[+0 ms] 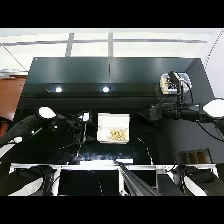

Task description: Fold the box and place the chain.

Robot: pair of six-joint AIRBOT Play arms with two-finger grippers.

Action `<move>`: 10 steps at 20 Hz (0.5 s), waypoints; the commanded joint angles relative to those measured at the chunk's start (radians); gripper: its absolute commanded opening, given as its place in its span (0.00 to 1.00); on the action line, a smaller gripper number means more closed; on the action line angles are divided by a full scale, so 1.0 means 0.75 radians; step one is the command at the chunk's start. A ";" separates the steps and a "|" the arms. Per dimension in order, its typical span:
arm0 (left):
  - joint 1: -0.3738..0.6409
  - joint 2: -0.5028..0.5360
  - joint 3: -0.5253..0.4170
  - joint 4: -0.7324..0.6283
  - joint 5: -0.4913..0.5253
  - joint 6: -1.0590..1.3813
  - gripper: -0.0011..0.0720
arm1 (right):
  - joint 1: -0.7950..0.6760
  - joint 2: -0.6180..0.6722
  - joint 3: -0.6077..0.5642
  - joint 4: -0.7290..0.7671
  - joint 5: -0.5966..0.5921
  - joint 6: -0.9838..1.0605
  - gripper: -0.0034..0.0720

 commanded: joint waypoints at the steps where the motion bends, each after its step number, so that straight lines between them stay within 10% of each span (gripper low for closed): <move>1: -0.048 -0.004 0.000 0.057 0.009 -0.003 0.98 | 0.000 0.000 0.000 0.000 0.000 0.001 0.84; 10: -0.066 -0.011 0.000 -0.004 0.072 -0.036 0.98 | 0.000 0.000 0.000 -0.001 0.000 0.001 0.84</move>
